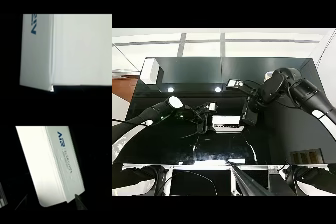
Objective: Fold the box and place the chain.
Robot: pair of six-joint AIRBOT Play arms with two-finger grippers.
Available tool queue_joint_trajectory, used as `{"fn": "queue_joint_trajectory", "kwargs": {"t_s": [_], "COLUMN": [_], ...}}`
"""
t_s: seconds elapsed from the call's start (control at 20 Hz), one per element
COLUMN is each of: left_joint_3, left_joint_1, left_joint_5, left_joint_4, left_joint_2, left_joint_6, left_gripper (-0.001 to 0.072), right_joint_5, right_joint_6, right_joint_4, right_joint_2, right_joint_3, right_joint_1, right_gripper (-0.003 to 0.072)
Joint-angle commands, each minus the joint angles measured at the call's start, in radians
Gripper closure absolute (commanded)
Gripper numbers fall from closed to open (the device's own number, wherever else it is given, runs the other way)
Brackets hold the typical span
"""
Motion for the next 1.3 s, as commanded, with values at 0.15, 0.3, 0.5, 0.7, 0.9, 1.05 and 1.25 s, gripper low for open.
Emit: {"fn": "queue_joint_trajectory", "kwargs": {"t_s": [0.15, 0.3, 0.5, 0.7, 0.9, 1.05, 1.25], "left_joint_3": [0.0, 0.0, 0.0, 0.0, 0.0, 0.0, 0.0], "left_joint_1": [0.0, 0.0, 0.0, 0.0, 0.0, 0.0, 0.0], "left_joint_5": [0.0, 0.0, 0.0, 0.0, 0.0, 0.0, 0.003], "left_joint_4": [0.0, 0.0, 0.0, 0.0, 0.0, 0.0, 0.0], "left_joint_2": [0.0, 0.0, 0.0, 0.0, 0.0, 0.0, 0.0], "left_joint_6": [0.001, 0.001, 0.001, 0.001, 0.001, 0.0, -0.002], "left_gripper": [0.0268, 0.0268, 0.0268, 0.0268, 0.0268, 0.0268, 0.0268], "right_joint_5": [-0.006, 0.011, 0.033, 0.053, 0.069, 0.068, -0.035], "right_joint_6": [-0.014, -0.026, -0.035, -0.039, -0.039, -0.038, 0.01], "right_joint_4": [0.037, 0.019, 0.012, 0.012, 0.012, 0.012, 0.016], "right_joint_2": [-0.065, -0.086, -0.108, -0.11, -0.118, -0.136, -0.122], "right_joint_3": [0.008, 0.008, 0.008, 0.008, 0.008, 0.008, 0.048], "right_joint_1": [-0.012, -0.012, -0.012, -0.012, -0.012, -0.012, -0.013], "right_gripper": [-0.0013, -0.0013, -0.0012, 0.0102, 0.0101, 0.0101, 0.0074]}}
